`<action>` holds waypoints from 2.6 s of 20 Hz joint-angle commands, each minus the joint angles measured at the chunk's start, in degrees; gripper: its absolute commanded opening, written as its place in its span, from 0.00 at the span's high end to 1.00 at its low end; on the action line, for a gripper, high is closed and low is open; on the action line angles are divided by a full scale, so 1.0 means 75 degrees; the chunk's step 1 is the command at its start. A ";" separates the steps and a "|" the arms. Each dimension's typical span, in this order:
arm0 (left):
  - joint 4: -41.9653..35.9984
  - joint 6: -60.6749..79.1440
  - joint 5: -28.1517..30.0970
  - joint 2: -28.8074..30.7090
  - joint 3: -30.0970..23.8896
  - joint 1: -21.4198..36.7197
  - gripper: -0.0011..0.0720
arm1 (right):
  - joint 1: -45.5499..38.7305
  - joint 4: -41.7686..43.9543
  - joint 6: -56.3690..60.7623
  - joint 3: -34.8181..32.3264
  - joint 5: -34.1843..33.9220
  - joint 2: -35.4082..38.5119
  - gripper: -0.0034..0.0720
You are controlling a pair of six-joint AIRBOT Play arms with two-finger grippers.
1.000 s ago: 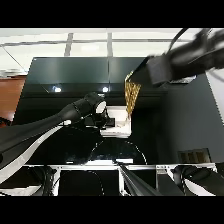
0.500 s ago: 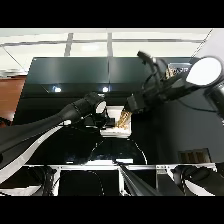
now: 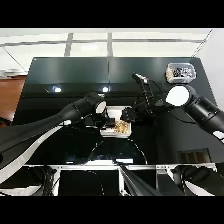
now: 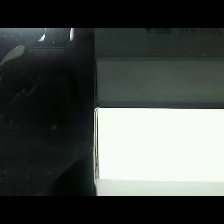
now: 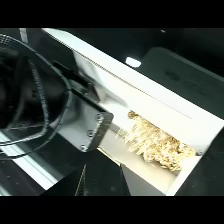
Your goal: Fold the box and place the chain.
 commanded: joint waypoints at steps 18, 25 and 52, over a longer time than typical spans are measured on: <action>0.0446 -0.0291 -0.0099 0.0714 0.0242 -0.0286 0.24 | -0.1201 -0.2463 0.0242 -0.0146 0.0997 0.0734 0.61; 0.2197 0.0781 -0.0764 0.3867 -0.1250 0.0297 0.24 | -0.1204 -0.3057 0.0478 -0.0146 0.1052 0.0734 0.61; -0.6350 1.8849 0.2920 0.2136 -0.4092 0.2970 0.00 | -0.1201 -0.2693 0.1017 -0.0146 0.0720 0.0726 0.61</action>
